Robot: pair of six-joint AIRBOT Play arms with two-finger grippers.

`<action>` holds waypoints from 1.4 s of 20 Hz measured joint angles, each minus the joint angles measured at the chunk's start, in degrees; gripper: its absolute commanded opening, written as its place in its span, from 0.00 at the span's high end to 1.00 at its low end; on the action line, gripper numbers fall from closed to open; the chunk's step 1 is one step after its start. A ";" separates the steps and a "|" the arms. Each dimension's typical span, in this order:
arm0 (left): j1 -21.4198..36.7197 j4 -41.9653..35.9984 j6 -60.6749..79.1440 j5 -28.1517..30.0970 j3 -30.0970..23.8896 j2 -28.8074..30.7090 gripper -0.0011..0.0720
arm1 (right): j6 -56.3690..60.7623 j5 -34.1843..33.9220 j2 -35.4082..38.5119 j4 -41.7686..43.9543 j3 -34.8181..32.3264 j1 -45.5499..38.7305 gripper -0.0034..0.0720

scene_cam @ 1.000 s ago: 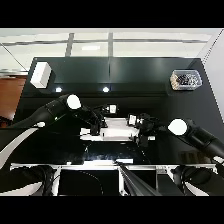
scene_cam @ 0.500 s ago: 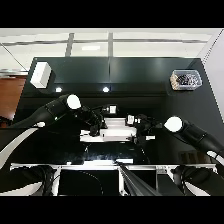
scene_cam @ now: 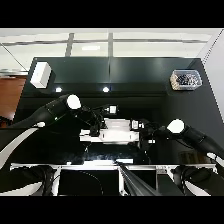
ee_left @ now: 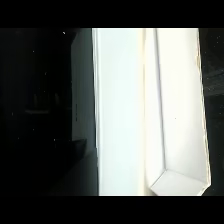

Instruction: Fold the box and place the chain.

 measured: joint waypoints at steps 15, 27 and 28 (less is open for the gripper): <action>0.00 -0.13 -0.04 -1.07 0.00 0.00 0.95 | -11.06 -3.98 -0.04 6.60 -2.67 -0.11 0.03; 0.00 -0.02 -0.04 -0.81 0.00 0.00 0.95 | -11.61 -5.31 -1.55 4.68 -3.04 0.79 0.03; 0.00 0.00 -0.04 -0.79 0.00 0.00 0.95 | -11.56 -5.51 -1.62 4.57 -3.04 0.96 0.03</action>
